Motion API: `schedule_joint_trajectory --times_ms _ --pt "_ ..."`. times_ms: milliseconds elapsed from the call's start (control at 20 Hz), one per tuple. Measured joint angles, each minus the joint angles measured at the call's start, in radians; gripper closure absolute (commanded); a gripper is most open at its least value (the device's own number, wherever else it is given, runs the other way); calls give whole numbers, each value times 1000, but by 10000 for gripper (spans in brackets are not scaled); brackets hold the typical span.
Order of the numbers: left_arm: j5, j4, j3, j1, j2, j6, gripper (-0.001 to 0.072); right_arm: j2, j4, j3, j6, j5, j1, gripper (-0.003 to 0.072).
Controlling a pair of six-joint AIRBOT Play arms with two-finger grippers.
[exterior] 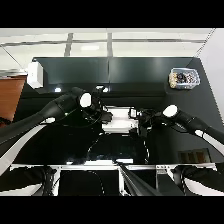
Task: Fold the box and place the chain.
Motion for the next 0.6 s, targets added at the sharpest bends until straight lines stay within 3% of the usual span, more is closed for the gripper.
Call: schedule_joint_trajectory --times_ms 600 --pt "-37 173 80 -125 -66 -338 230 0 0 0 0 0 0 243"
